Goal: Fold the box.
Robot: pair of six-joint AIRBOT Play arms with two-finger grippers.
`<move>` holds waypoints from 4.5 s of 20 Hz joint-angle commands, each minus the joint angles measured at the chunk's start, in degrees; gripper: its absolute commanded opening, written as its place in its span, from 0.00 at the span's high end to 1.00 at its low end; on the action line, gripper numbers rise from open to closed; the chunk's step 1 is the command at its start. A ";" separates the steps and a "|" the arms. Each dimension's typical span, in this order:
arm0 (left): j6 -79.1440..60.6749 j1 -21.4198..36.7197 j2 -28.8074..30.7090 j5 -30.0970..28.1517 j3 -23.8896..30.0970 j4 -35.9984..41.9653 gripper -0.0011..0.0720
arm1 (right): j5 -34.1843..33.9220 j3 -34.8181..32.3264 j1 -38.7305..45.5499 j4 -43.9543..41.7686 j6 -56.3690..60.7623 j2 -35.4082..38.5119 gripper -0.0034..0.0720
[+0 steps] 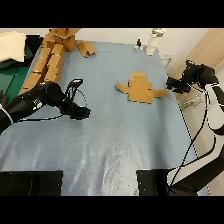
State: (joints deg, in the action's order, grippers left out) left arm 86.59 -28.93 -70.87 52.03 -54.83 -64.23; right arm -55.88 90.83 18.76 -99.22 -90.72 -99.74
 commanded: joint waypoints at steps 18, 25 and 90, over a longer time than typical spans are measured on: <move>-2.21 0.09 -0.02 1.22 -0.20 10.45 0.97 | -13.62 5.35 -2.32 -21.75 -21.42 -8.39 0.95; -5.11 2.38 0.76 3.48 -3.02 10.45 0.31 | -19.74 0.11 -10.91 -23.61 -21.24 -3.69 0.96; -44.81 15.82 -17.00 21.97 3.17 38.47 0.55 | 21.35 -67.87 -54.12 -22.29 -13.64 52.30 0.95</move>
State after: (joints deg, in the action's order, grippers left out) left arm 44.23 -12.78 -87.72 72.47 -51.66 -26.09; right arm -34.63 22.94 -35.29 -121.82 -104.51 -47.51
